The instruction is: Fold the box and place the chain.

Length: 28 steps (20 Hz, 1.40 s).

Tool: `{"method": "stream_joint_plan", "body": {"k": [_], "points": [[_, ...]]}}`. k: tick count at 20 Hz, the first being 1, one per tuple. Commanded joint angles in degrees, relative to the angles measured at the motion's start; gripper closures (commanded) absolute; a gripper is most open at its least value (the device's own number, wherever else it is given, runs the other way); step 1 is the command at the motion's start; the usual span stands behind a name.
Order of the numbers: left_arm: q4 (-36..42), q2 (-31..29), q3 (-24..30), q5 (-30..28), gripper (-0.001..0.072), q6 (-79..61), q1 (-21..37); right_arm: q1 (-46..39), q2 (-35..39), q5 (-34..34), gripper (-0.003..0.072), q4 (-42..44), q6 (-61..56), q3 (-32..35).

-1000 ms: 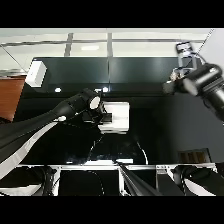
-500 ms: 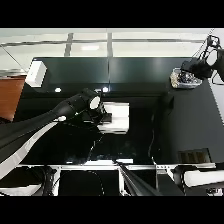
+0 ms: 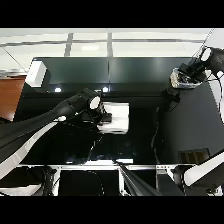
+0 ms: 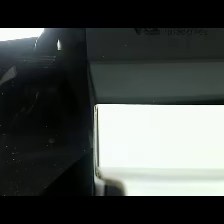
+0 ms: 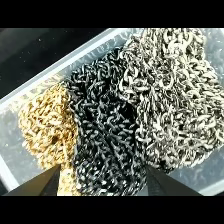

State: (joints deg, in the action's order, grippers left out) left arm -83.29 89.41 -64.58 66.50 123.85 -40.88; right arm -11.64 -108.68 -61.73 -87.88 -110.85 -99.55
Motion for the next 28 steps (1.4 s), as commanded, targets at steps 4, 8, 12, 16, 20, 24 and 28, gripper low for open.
{"method": "stream_joint_plan", "body": {"k": [4,8,12,16,20,24,28], "points": [[0.00,0.00,0.02,0.20,0.0683,-0.02,0.04,-0.39,-3.04,1.97,0.0225,-0.42,-0.28,-0.63],[0.00,0.00,0.02,0.17,0.0683,-0.02,0.04,-0.59,-3.02,1.77,0.0676,-0.50,1.07,-2.67],[0.00,0.00,0.02,0.17,0.0683,-0.02,0.04,-1.49,-1.29,-5.16,0.0678,-0.46,7.32,-8.55],[0.00,0.00,0.02,0.20,0.0683,-0.02,0.04,-1.70,5.62,-10.75,0.0679,-0.42,16.90,-14.47],[-0.04,0.00,0.02,0.13,0.0683,-0.02,0.04,-1.88,16.94,-11.74,0.0680,1.97,20.70,-14.95],[0.00,0.00,0.02,0.13,0.0683,-0.02,0.04,-1.68,25.90,-19.26,0.0680,11.78,24.81,-14.38],[-0.02,0.00,0.02,0.17,0.0683,-0.02,0.04,-0.87,36.89,-23.23,0.0680,23.02,29.90,-4.57]]}}
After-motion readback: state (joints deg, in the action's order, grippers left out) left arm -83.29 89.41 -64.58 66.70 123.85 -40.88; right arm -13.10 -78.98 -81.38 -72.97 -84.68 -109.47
